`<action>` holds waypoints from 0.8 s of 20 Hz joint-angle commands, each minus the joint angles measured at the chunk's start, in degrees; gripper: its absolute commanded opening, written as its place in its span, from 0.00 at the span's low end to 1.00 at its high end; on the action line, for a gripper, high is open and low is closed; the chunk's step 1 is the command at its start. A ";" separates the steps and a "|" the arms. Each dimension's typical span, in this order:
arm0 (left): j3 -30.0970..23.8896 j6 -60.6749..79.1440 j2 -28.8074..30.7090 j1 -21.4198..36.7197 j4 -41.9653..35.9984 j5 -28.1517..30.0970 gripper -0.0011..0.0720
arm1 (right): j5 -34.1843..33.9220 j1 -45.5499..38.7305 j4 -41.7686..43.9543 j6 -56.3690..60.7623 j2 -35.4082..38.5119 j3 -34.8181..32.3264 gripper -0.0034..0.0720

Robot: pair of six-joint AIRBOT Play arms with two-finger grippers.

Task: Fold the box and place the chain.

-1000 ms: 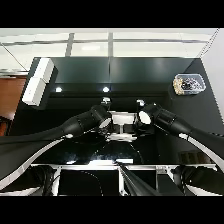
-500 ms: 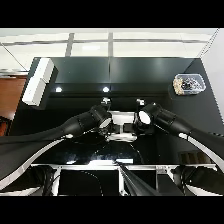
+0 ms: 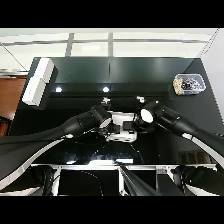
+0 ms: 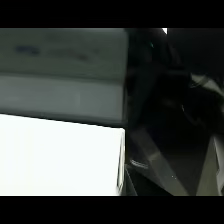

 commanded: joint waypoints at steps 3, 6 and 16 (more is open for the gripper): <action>0.02 -0.07 0.00 0.02 0.00 0.00 0.06 | 8.57 -2.62 -5.55 -8.68 10.95 2.82 0.48; 0.02 -0.09 0.00 0.02 0.00 0.00 0.06 | 9.44 -7.23 -10.97 -10.47 21.29 3.61 0.48; 0.02 -0.07 0.00 0.02 0.00 -0.17 0.06 | -22.25 -49.55 -31.10 -9.77 11.74 1.75 0.48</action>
